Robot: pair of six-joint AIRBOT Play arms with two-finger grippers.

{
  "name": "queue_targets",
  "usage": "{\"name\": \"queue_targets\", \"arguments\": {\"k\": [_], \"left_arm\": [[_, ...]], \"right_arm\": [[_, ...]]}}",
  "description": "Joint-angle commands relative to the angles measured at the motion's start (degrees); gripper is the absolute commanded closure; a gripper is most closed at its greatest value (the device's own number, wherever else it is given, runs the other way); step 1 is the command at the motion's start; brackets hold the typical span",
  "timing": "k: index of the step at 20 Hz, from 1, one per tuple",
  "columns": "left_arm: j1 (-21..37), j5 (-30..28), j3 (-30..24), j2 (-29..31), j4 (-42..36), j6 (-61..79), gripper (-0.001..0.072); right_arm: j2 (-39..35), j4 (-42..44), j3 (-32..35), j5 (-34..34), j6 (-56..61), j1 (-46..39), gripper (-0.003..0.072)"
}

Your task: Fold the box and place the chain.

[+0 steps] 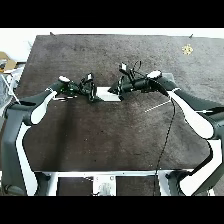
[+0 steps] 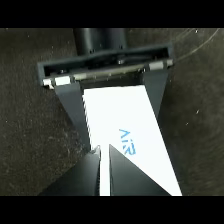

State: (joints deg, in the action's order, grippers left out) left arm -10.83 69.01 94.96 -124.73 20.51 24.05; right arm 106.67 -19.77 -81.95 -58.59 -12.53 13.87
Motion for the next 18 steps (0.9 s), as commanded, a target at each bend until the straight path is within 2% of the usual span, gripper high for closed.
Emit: {"name": "queue_targets", "arguments": {"k": [1,5,10,11,15,16,18], "left_arm": [[0.0,0.0,0.0,0.0,0.0,0.0,0.0251],[0.0,0.0,0.0,0.0,0.0,0.0,0.0251],[0.0,0.0,0.0,0.0,0.0,0.0,0.0251],[0.0,0.0,0.0,0.0,0.0,0.0,0.0251],[0.0,0.0,0.0,0.0,0.0,0.0,0.0251],[0.0,0.0,0.0,0.0,0.0,0.0,0.0251],[0.0,0.0,0.0,0.0,0.0,0.0,0.0250]], "right_arm": [[2.9,0.1,-0.1,-1.3,-1.4,0.1,0.0607],[3.9,-7.6,-0.1,-1.1,-1.4,0.0,0.0607],[2.2,-2.2,-1.1,-0.8,-1.4,-1.7,0.0609],[0.8,-0.7,-1.2,-0.9,-1.4,-1.9,0.0682],[-9.0,0.6,-1.2,-1.9,-0.7,-2.0,0.0682],[-12.3,0.6,-1.2,-0.3,0.4,-2.0,0.0682],[-19.9,0.6,0.4,8.3,1.2,-2.0,0.0683]]}}
